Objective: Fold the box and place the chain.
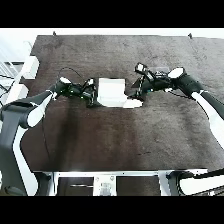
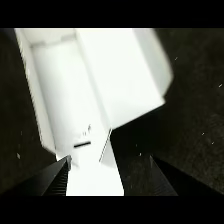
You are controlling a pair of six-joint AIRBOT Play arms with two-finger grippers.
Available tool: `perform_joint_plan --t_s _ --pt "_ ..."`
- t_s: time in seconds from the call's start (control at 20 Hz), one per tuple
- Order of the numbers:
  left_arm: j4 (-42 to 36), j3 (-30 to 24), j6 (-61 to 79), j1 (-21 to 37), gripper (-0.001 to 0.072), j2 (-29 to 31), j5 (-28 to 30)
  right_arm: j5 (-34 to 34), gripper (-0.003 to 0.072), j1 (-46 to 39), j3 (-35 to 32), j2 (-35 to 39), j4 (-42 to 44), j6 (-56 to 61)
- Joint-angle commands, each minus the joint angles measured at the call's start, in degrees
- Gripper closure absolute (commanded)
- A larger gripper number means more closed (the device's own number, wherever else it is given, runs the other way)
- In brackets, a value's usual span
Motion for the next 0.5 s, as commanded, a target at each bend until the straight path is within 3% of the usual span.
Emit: perform_joint_plan --t_s 0.0,0.45 --pt "0.0 0.0 0.0 0.0 0.0085 0.0 0.0 -0.2 0.0120 0.1 -1.2 -0.7 -3.3 -5.8" --pt "0.0 0.0 0.0 0.0 0.0086 0.0 0.0 -2.2 0.0121 3.2 -1.1 -4.8 -2.8 -7.5"
